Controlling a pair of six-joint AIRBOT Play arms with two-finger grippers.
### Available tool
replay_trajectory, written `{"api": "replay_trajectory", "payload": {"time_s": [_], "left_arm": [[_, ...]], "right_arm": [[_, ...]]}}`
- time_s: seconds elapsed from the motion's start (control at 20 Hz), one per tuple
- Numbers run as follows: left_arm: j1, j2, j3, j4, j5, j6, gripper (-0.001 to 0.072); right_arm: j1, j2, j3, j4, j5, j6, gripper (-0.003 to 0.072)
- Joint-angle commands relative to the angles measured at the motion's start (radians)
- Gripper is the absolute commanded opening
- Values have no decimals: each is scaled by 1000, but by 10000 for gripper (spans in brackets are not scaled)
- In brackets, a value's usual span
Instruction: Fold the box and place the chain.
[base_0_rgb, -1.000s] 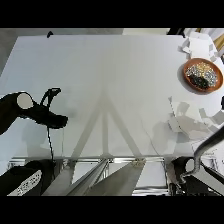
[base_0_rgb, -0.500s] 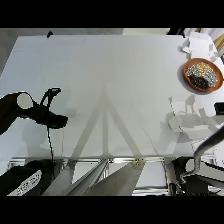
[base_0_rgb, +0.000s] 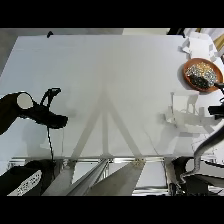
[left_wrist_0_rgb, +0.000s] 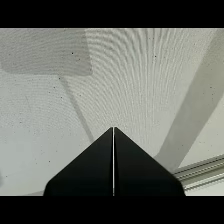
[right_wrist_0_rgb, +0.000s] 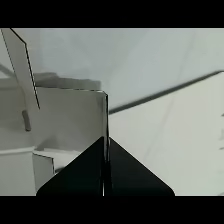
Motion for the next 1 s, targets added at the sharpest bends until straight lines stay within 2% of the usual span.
{"api": "replay_trajectory", "payload": {"time_s": [0.0,0.1,0.3,0.45,0.6,0.8,0.95], "left_arm": [[-1,1,0,0,0,0,12],[-1,1,0,0,0,0,12],[-1,1,0,0,0,0,12],[-1,1,0,0,0,0,12],[-1,1,0,0,0,0,12],[-1,1,0,0,0,1,12],[-1,0,0,-4,36,1,12]], "right_arm": [[12,111,-47,330,-9,-135,17],[36,228,-157,514,-69,-206,17],[151,495,-433,711,-224,-240,17],[281,687,-583,774,-311,-226,18],[393,835,-655,778,-396,-133,18],[488,873,-711,780,-526,-40,18],[552,872,-743,779,-539,-24,18]]}}
